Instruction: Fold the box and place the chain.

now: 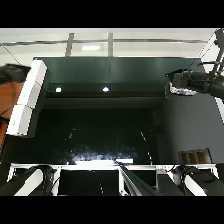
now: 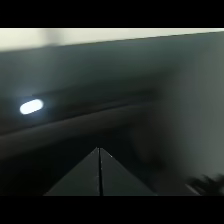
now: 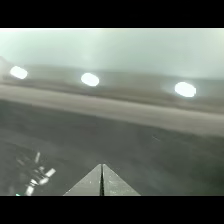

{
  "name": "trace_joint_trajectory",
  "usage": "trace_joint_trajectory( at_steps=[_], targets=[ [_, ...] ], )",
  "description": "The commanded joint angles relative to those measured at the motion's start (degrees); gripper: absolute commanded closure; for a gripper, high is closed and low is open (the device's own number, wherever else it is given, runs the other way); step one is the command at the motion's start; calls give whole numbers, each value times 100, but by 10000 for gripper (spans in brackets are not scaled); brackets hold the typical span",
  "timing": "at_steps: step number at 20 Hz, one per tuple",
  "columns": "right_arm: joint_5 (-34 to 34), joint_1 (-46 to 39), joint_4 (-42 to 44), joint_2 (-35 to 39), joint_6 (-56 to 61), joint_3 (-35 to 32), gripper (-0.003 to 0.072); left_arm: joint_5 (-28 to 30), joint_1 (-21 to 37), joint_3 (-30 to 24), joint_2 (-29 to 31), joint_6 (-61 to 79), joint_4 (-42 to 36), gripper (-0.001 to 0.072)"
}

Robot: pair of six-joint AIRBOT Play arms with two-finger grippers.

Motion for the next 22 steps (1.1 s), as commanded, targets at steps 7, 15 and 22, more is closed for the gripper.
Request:
trace_joint_trajectory(
  at_steps=[7, 15, 22],
  targets=[
    [308, 481, -3821, 247, 2754, -1569, 665, 1062, -3705, -885, 376, -4260, 3956, 682],
    [354, 481, -3672, 249, 2754, -1569, 665, 1432, -3418, -1812, 1322, -4579, 3963, 680],
    [354, 481, -3672, 249, 2754, -1569, 665, 1394, -3425, -1812, 1305, -4581, 3936, 680]
  ],
)
